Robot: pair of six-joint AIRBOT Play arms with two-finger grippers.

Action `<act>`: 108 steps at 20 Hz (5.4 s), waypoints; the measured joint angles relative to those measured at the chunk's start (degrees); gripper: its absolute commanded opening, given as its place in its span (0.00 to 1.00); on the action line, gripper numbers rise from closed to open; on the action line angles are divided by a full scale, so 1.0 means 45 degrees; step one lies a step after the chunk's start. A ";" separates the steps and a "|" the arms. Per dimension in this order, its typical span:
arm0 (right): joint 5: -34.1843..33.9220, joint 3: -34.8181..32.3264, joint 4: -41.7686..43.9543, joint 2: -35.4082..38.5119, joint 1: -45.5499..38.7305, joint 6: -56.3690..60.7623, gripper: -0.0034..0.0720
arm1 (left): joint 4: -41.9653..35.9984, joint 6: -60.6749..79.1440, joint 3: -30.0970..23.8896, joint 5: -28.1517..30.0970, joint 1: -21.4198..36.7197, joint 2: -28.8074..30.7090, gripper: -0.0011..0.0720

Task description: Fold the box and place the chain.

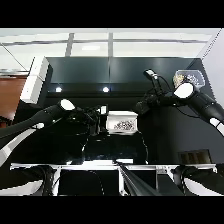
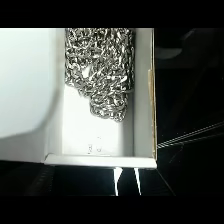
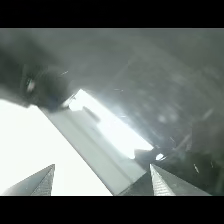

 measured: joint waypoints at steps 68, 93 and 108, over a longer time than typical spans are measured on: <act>0.2399 -0.0321 -0.1044 0.0097 0.1855 -0.4726 0.41 | 0.0005 -0.0044 0.0005 0.0000 -0.0010 0.0000 0.55; 0.2764 -0.3118 0.4731 0.1151 -0.0228 -0.1141 0.06 | 0.0005 -0.0034 0.0005 0.0000 -0.0010 0.0000 0.55; 0.0442 -0.3449 0.4537 0.0316 0.0452 0.1268 0.07 | 0.0005 -0.0005 0.0005 -0.0010 -0.0010 0.0000 0.55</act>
